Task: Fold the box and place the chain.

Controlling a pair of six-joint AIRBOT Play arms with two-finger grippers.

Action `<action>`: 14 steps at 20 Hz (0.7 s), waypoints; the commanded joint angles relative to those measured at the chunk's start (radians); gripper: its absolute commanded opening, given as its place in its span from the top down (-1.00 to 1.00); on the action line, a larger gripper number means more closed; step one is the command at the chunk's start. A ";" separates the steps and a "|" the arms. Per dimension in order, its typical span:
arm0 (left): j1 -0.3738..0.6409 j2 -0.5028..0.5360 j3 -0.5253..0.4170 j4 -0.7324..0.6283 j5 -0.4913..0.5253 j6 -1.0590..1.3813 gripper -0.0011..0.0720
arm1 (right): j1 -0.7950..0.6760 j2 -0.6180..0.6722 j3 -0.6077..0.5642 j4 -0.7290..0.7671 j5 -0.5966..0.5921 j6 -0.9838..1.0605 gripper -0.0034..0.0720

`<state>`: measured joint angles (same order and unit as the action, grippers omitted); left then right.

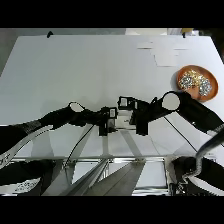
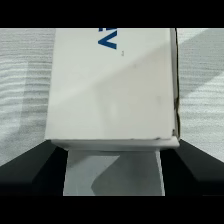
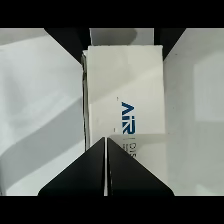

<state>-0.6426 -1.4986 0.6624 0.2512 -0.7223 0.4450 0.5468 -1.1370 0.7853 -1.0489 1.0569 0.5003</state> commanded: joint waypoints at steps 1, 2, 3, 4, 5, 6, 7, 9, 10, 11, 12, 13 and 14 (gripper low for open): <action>0.000 0.001 0.000 0.000 0.000 0.000 0.41 | 0.000 -0.024 -0.006 0.003 0.009 0.000 0.86; 0.000 0.001 0.000 0.000 0.000 0.000 0.41 | 0.000 -0.029 -0.006 0.003 0.017 0.000 0.86; 0.000 0.001 0.000 0.000 0.000 0.000 0.41 | 0.000 -0.030 -0.006 0.003 0.027 -0.002 0.86; 0.000 0.001 0.000 0.000 0.000 0.000 0.41 | 0.000 -0.031 -0.006 0.003 0.034 -0.004 0.86; 0.000 0.001 0.000 0.000 0.000 0.000 0.41 | 0.001 -0.034 -0.007 0.003 0.036 -0.004 0.86; 0.000 0.001 0.000 0.000 0.000 0.000 0.41 | 0.001 -0.038 -0.008 0.003 0.035 -0.004 0.86; 0.000 0.001 0.000 0.000 0.000 0.000 0.41 | 0.001 -0.043 -0.013 0.003 0.034 -0.004 0.86; 0.000 0.001 0.000 0.000 0.000 0.000 0.41 | 0.001 -0.055 -0.024 0.003 0.034 -0.004 0.86; 0.000 0.001 0.000 0.000 0.000 0.000 0.41 | 0.001 -0.057 -0.033 0.002 0.027 -0.004 0.86; 0.000 0.001 0.000 0.000 0.000 0.000 0.41 | 0.000 -0.057 -0.042 0.002 0.022 -0.004 0.86; 0.000 0.001 0.000 0.000 0.000 0.000 0.41 | 0.000 -0.057 -0.047 0.001 0.022 -0.004 0.86; 0.000 0.001 0.000 0.000 0.000 0.000 0.41 | 0.000 -0.057 -0.048 -0.002 0.022 -0.004 0.86; 0.000 0.001 0.000 0.000 0.000 0.000 0.41 | 0.000 -0.057 -0.048 -0.002 0.016 -0.004 0.86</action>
